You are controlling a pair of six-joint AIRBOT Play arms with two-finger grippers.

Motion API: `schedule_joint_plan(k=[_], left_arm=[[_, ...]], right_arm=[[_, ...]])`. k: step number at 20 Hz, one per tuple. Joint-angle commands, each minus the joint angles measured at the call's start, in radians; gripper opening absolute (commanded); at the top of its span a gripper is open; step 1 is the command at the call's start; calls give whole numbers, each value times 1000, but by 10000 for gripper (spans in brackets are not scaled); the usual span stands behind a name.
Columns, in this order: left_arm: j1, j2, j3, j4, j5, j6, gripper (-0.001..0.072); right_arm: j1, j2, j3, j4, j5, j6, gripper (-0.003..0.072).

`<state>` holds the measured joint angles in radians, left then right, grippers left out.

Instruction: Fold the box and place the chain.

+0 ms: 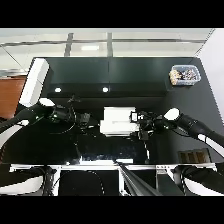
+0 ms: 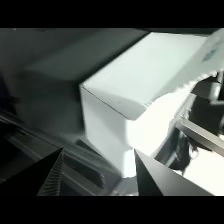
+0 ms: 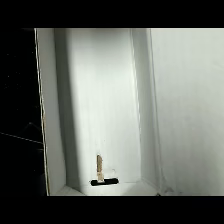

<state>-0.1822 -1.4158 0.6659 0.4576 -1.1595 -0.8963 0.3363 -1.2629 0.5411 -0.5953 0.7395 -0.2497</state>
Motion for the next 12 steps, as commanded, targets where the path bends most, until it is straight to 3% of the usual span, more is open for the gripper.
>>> schedule_joint_plan(k=[1, 12], left_arm=[[-16, 0, 1, -32, -20, 20, 510], [-52, 1, 4, -92, -8, -6, 489]], right_arm=[[0, 0, 0, 0, 0, 0, 415], [0, 0, 0, 0, 0, 0, 415]])
